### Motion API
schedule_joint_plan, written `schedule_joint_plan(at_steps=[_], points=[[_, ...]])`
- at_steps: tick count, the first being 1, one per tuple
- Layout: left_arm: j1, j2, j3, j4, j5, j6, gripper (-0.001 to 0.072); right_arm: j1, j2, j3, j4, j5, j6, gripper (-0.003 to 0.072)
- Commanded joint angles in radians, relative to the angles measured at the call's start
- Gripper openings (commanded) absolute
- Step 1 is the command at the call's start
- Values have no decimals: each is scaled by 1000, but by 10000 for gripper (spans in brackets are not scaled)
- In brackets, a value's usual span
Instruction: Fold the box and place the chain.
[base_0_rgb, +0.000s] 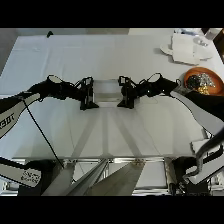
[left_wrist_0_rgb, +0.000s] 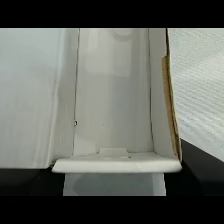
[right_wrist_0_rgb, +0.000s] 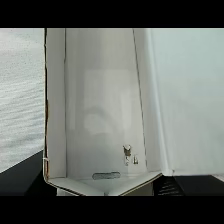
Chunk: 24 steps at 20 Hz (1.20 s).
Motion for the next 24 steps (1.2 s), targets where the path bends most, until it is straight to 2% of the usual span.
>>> schedule_joint_plan(at_steps=[1, 2, 3, 9, 20, 23, 24], points=[[0, 0, 1, 0, 0, 0, 393, 1, 0, 0, 2, 0, 2, 475], [0, 0, 1, 0, 0, 0, 393, 0, 0, 0, 2, 2, 2, 567], [0, 0, 1, 0, 0, 0, 393, 0, 1, 0, -6, 0, 2, 705], [0, 0, 1, 0, 0, 0, 393, 0, 77, 0, -137, 34, 81, 694], [0, 0, 1, 0, 0, 0, 393, 0, 386, 0, -474, 90, 396, 684], [0, 0, 1, 0, 0, 0, 393, 0, 457, 0, -443, 152, 539, 628], [0, 0, 1, 0, 0, 0, 393, 0, 472, 0, -410, 151, 611, 574]])
